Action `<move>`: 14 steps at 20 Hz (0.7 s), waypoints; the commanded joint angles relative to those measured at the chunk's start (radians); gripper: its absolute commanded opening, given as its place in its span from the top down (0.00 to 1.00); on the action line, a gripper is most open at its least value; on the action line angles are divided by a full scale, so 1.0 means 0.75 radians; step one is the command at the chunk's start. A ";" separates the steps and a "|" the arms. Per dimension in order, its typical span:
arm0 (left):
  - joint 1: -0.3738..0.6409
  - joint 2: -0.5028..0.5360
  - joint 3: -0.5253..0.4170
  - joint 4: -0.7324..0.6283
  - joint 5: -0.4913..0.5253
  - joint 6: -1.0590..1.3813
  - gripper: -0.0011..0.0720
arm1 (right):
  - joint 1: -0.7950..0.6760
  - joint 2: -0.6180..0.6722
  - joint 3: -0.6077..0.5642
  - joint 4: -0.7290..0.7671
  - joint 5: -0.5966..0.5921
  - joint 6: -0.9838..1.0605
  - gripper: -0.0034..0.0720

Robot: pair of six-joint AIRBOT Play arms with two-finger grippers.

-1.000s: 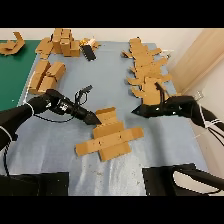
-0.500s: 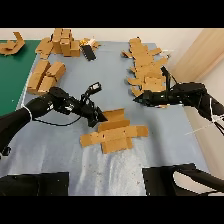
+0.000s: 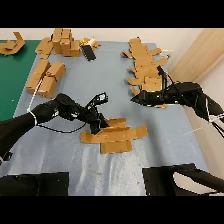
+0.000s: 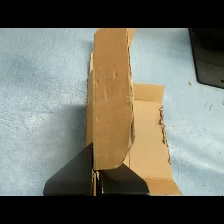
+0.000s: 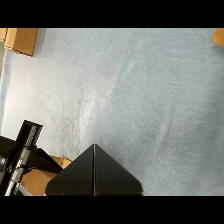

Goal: Fold the box.

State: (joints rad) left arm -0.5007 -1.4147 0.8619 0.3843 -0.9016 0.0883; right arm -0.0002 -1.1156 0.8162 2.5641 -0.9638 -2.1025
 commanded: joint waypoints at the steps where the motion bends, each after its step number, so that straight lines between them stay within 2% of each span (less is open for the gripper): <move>1: 0.000 0.001 -0.004 0.008 0.028 0.037 0.97 | 0.003 -0.001 0.001 -0.014 0.003 0.000 0.95; 5: 0.043 0.001 -0.004 0.007 0.036 0.022 0.97 | 0.003 0.001 -0.013 -0.073 -0.170 0.037 0.95; 8: 0.055 0.001 -0.004 0.007 0.032 0.021 0.97 | 0.028 0.034 -0.166 -0.216 -0.268 0.215 0.95; 11: 0.054 0.001 -0.004 0.008 0.026 0.022 0.97 | 0.103 0.078 -0.377 -0.236 -0.251 0.246 0.95; 14: 0.054 0.001 -0.004 0.007 0.025 0.022 0.97 | 0.147 0.079 -0.521 -0.235 -0.143 0.246 0.95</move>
State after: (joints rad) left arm -0.4614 -1.4147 0.8593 0.3889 -0.8803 0.1055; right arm 0.0803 -1.0653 0.5262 2.4073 -1.1183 -1.9408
